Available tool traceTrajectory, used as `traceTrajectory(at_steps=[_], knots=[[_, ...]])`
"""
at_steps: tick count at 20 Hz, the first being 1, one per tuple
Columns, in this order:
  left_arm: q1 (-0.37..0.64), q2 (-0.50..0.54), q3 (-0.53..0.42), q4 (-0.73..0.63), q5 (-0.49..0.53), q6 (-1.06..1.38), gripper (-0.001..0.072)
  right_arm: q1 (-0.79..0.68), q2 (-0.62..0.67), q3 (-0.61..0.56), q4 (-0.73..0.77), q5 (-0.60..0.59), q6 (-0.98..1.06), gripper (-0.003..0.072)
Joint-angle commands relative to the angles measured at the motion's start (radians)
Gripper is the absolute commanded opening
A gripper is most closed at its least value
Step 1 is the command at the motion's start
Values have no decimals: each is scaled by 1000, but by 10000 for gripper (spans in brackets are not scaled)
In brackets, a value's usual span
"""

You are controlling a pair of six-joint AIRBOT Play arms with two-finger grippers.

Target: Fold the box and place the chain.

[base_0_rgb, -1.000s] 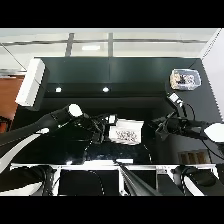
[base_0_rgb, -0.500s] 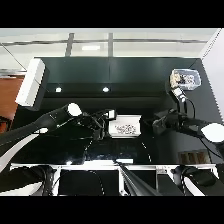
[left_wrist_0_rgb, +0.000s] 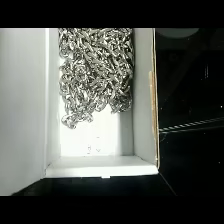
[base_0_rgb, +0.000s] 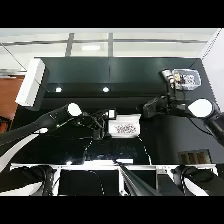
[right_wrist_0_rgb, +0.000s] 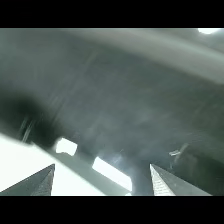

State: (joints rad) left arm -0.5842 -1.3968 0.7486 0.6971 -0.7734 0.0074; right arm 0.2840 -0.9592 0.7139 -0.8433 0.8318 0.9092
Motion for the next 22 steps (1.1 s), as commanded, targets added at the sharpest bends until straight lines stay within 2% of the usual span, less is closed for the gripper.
traceTrajectory(at_steps=[1,2,4,7,12,17,22], knots=[[1,0,0,1,5,5,400,3,-24,21,47,273,-336,700],[1,0,0,2,4,8,400,12,-24,0,76,276,-426,700],[1,0,0,2,2,8,400,37,-24,-67,80,194,-574,700],[1,0,0,2,-13,8,400,55,-25,-108,79,159,-692,700],[1,0,0,1,-17,8,400,102,-25,-108,79,158,-726,700],[1,0,0,1,-17,8,400,107,-25,-108,79,32,-727,700],[1,0,0,1,-16,8,400,107,-25,-108,57,28,-727,701]])
